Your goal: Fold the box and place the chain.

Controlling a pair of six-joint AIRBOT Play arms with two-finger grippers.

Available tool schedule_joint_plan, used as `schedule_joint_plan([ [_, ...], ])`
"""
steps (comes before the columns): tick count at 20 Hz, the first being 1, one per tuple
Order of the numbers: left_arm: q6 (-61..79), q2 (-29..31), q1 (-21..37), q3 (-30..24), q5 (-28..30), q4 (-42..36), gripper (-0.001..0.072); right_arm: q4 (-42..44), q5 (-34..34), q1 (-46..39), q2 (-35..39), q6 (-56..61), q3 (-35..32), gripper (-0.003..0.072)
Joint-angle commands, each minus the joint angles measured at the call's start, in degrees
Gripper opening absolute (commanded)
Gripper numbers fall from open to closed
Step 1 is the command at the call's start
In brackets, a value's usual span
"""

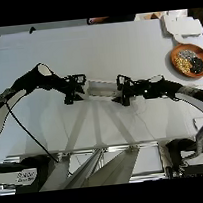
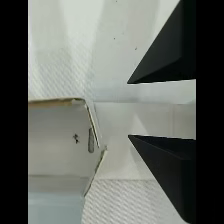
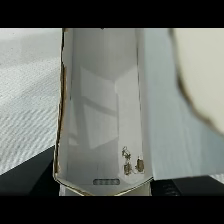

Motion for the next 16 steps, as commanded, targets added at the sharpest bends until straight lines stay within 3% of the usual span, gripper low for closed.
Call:
schedule_joint_plan([
  [1,-0.6,0.0,0.0,0.0,2.1,-0.5,0.0353,0.0,0.0,0.0,0.0,0.0,0.0,0.0453],
  [5,-0.6,0.0,0.0,0.0,6.1,-2.6,0.0353,0.0,0.0,0.0,0.0,0.0,0.0,0.0453],
  [12,0.9,-1.7,-0.4,0.0,1.6,-4.6,0.0348,0.0,0.0,0.0,0.0,0.0,0.0,0.0453],
  [16,3.5,-1.9,-0.4,0.0,5.2,-5.3,0.0347,0.0,0.0,0.0,0.0,0.0,0.0,0.0453],
])
